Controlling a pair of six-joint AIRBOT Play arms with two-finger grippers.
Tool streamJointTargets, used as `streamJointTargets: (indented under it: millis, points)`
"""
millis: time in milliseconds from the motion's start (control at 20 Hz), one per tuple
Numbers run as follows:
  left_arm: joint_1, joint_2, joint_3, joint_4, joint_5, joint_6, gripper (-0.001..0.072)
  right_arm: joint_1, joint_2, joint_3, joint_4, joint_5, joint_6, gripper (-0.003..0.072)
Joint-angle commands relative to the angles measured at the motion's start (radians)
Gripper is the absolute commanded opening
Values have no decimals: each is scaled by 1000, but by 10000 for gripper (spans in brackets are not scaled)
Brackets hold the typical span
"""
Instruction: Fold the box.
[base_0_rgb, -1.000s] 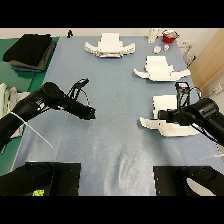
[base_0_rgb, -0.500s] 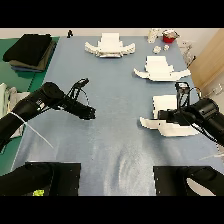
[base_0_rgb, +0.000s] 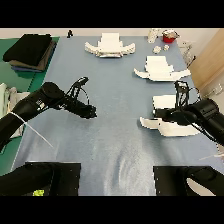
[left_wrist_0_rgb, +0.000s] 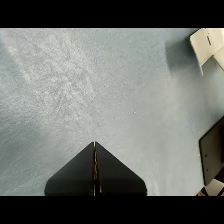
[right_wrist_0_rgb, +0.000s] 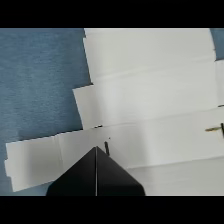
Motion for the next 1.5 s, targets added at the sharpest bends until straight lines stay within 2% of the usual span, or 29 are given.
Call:
streamJointTargets:
  millis: [0,50,100,200,300,350,400,550,700,900,1100,1300,1400,1450]
  points:
    - [0,0,0,-4,2,0,14,0,-3,0,85,13,1,22]
    - [1,0,0,-4,2,0,14,-4,-6,5,84,5,0,148]
    - [1,0,0,-4,2,0,14,-32,-14,35,84,-54,-3,219]
    - [0,0,0,-4,2,0,14,-153,-53,139,68,-224,-110,222]
    - [0,0,0,-4,2,0,14,-338,-120,259,56,-357,-293,238]
    - [0,0,0,-4,2,0,14,-434,-164,316,60,-400,-380,302]
    - [1,0,0,-4,2,0,14,-535,-218,372,63,-430,-466,424]
    - [1,0,0,-4,2,0,14,-792,-385,495,86,-473,-620,428]
    - [1,0,0,-4,2,0,14,-1008,-551,576,241,-485,-739,428]
    - [1,0,0,-4,2,0,14,-1186,-710,665,436,-554,-872,428]
    - [1,0,0,-4,2,0,14,-1241,-783,694,508,-593,-992,427]
    - [1,0,0,-4,1,0,14,-1233,-827,693,672,-689,-1121,420]
    - [1,0,0,-5,0,-7,14,-1209,-829,693,678,-715,-1138,330]
    - [1,0,0,-5,0,-8,14,-1196,-829,693,678,-717,-1139,315]
